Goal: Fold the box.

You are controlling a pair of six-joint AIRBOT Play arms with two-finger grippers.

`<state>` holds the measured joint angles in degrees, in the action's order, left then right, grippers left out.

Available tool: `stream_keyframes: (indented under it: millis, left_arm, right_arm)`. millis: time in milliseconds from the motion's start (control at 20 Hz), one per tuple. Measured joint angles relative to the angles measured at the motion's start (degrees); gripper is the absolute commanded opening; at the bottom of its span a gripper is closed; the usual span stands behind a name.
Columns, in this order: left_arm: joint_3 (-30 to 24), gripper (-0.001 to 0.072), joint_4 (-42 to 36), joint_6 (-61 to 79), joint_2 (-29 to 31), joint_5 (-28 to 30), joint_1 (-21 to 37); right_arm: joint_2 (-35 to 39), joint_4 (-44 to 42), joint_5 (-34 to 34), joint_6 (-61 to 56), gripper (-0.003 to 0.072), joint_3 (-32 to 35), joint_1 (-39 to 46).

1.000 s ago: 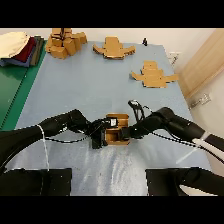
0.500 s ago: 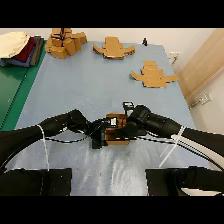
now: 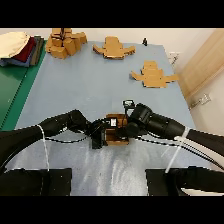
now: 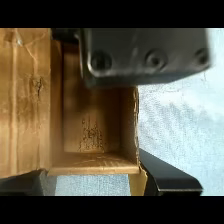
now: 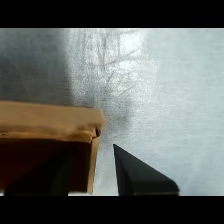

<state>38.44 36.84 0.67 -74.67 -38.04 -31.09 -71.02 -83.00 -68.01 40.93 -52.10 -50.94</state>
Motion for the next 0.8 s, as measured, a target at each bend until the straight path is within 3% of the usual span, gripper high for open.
stream_keyframes:
  millis: [100, 300, 400, 450, 500, 650, 800]
  left_arm:
    - [0.0, 0.0517, 0.0, 0.0, 0.0, 0.0, 0.0]
    - [0.0, 0.0517, 0.0, 0.0, 0.0, 0.0, 0.0]
    - [0.0, 0.0516, 0.0, 0.0, 0.0, 0.0, 0.0]
    - [0.0, 0.0516, 0.0, -0.1, 0.0, 0.0, 0.0]
    - [0.0, 0.0517, 0.0, -0.1, 0.0, 0.0, 0.0]
    - [0.0, 0.0516, 0.0, -0.1, 0.0, 0.0, 0.0]
    - [0.0, 0.0517, 0.0, -0.1, 0.0, 0.0, 0.0]
  right_arm:
    - [2.6, -1.0, -0.5, 0.4, 0.0369, -0.3, -0.1]
    - [8.2, 2.2, -3.8, 1.6, 0.0159, -0.5, 0.0]
    - [9.3, 7.1, -7.3, 2.8, 0.0153, -0.5, 1.7]
    - [9.2, 8.9, -8.4, 4.3, 0.0043, -0.4, 3.2]
    - [8.7, 10.3, -8.9, 6.3, 0.0004, -0.4, 5.3]
    - [5.7, 9.9, -3.9, 14.8, 0.0002, -0.5, 13.0]
    - [1.0, -7.1, 5.0, 38.2, 0.0002, -1.4, 21.3]
